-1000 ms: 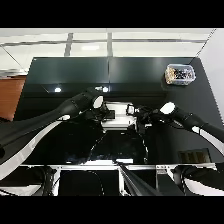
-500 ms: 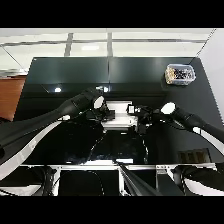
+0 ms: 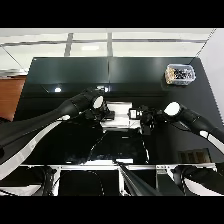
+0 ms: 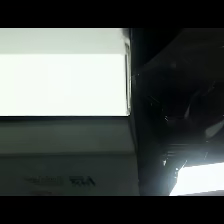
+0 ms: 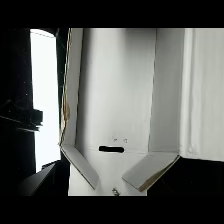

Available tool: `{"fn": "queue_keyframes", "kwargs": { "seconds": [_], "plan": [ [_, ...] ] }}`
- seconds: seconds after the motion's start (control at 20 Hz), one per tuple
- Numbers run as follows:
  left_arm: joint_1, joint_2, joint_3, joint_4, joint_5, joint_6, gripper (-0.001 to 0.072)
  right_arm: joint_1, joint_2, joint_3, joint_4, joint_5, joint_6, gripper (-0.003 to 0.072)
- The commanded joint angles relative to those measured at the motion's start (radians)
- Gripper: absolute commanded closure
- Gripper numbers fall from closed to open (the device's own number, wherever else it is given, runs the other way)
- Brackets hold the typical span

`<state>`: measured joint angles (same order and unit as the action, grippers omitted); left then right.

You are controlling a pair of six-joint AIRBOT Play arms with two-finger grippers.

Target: Fold the box and place the chain.

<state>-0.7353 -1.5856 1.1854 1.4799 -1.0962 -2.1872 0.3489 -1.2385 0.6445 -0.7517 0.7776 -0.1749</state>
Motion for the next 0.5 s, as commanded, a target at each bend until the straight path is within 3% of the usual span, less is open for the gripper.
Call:
{"fn": "queue_keyframes", "kwargs": {
  "seconds": [0.0, 0.1, 0.2, 0.25, 0.3, 0.45],
  "plan": [
    [0.000, 0.001, 0.001, 0.000, -0.006, 0.006, 0.0685, 0.000, 0.006, 0.001, 0.013, 0.005, 0.002, -0.0014],
    [0.000, 0.001, 0.001, -0.001, -0.006, 0.006, 0.0684, 0.002, 0.006, 0.001, 0.062, 0.005, 0.002, -0.0012],
    [0.000, 0.001, 0.001, -0.001, -0.004, 0.006, 0.0684, 0.007, 0.006, 0.001, 0.071, 0.000, 0.003, 0.0352],
    [0.000, 0.001, 0.001, -0.001, -0.001, 0.006, 0.0684, 0.007, 0.006, 0.001, 0.071, 0.001, 0.004, 0.0457],
    [0.000, 0.001, 0.001, -0.001, 0.003, 0.006, 0.0684, 0.007, 0.006, 0.001, 0.071, 0.002, 0.012, 0.0502],
    [0.000, 0.001, 0.001, -0.005, 0.018, 0.006, 0.0684, 0.008, -0.002, 0.000, 0.092, 0.001, 0.048, 0.0502]
  ]
}}
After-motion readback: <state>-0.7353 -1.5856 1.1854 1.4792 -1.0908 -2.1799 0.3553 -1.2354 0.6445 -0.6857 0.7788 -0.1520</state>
